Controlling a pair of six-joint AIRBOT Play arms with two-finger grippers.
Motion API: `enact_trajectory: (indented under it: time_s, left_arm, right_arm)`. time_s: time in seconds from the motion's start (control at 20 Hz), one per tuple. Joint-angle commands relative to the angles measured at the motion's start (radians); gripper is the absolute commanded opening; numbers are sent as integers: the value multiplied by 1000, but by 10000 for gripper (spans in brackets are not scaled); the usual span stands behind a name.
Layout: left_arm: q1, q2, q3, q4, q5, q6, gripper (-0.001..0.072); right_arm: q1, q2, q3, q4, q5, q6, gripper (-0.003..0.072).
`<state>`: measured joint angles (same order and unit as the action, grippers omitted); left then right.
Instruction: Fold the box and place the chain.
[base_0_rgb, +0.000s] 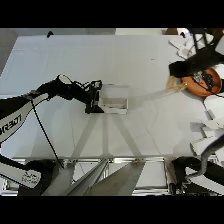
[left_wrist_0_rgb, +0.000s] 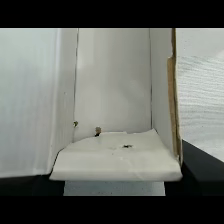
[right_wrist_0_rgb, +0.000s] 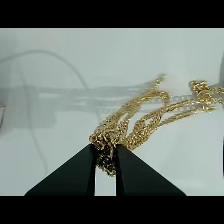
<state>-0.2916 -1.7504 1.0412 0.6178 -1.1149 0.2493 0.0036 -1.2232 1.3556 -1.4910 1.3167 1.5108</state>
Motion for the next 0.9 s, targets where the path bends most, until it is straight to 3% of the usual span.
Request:
enact_trajectory:
  time_s: [0.0, 0.35, 0.85]
  left_arm:
    - [1, 0, 1, 0, 0, 0, 336]
    - [1, 0, 1, 0, 0, 0, 336]
    - [1, 0, 1, 0, 0, 0, 336]
  right_arm:
    - [113, 0, 0, 11, 12, 11, 5]
    - [287, -48, 0, 80, -10, 10, 6]
    - [506, -226, -1, 140, -198, -2, 5]
